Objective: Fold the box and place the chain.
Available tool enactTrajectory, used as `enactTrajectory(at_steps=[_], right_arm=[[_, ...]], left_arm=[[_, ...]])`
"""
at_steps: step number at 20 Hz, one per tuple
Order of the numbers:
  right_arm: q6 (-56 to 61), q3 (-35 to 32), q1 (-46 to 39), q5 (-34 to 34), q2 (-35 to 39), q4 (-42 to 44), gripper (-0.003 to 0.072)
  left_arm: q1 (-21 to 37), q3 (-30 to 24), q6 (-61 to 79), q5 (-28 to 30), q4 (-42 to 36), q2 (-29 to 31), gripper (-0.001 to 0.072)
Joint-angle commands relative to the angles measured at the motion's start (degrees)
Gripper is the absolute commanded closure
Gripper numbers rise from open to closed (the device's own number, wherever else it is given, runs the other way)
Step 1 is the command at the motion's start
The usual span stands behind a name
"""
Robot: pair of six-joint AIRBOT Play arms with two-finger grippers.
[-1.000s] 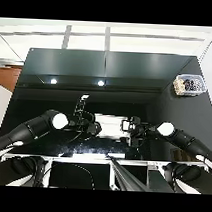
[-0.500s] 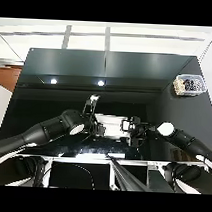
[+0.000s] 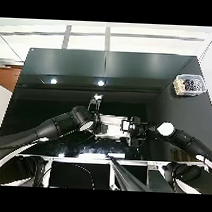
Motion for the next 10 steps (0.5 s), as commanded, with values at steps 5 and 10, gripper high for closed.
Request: enactTrajectory(at_steps=[5,10], right_arm=[[0.00,-0.02,0.04,0.02,-0.04,0.00,0.0114],[0.00,-0.02,0.04,0.02,-0.04,0.00,0.0115]], left_arm=[[-0.04,0.35,-2.86,-0.22,-0.42,-3.28,0.0432],[-0.04,0.92,-4.98,-0.20,-0.44,-3.91,0.0433]])
